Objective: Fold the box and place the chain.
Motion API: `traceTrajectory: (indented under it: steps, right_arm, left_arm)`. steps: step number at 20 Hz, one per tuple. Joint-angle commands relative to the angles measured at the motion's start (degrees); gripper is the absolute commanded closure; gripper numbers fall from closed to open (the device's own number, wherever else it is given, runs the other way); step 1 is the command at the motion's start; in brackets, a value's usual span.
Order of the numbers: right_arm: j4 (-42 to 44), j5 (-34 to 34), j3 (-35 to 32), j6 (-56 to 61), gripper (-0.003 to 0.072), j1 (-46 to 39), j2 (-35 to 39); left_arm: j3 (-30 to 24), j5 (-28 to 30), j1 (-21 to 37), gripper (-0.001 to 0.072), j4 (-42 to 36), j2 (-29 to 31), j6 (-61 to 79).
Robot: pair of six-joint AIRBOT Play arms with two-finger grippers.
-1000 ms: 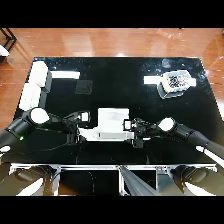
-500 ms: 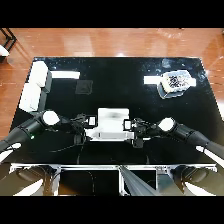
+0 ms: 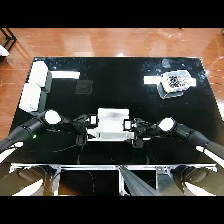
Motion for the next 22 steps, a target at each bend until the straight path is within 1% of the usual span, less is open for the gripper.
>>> traceTrajectory:
  steps: [1,2,3,7,10,11,12,14,19,22]
  right_arm:
    - [0.0,0.0,0.0,0.0,0.0211,0.0,0.0]
    - [0.0,0.0,0.0,0.0,0.0211,0.0,0.0]
    - [0.0,0.0,0.0,0.0,0.0211,0.0,0.0]
    - [0.0,0.0,0.0,0.0,0.0212,0.0,0.0]
    - [0.0,0.0,0.0,0.0,0.0211,0.0,0.0]
    - [0.0,0.0,0.0,0.0,0.0211,0.0,0.0]
    - [0.0,0.0,0.0,0.0,0.0211,0.0,0.0]
    - [0.0,0.0,0.0,0.0,0.0211,0.0,0.0]
    - [0.0,0.0,0.0,0.0,0.0211,0.0,0.0]
    - [0.0,0.0,0.0,0.0,0.0211,0.0,0.0]
  left_arm:
    - [0.0,-0.2,0.0,0.0284,-1.6,-0.1,0.0]
    - [0.0,-0.2,0.0,0.0315,-2.4,-0.1,0.0]
    - [0.0,-0.2,0.0,0.0378,-3.2,-0.1,0.0]
    - [0.0,0.1,0.0,0.0407,-3.8,-0.1,0.0]
    - [0.0,0.6,0.0,0.0422,-6.6,-0.1,0.1]
    - [0.0,1.0,-0.1,0.0479,-7.7,-0.3,0.7]
    - [0.0,1.1,-0.1,0.0484,-8.7,-0.6,2.6]
    - [0.0,1.9,-0.2,0.0538,-10.8,-1.3,3.9]
    - [0.0,2.7,-3.7,0.0538,-11.0,-3.1,3.9]
    - [0.0,6.1,-5.7,0.0535,-11.0,-4.5,3.9]
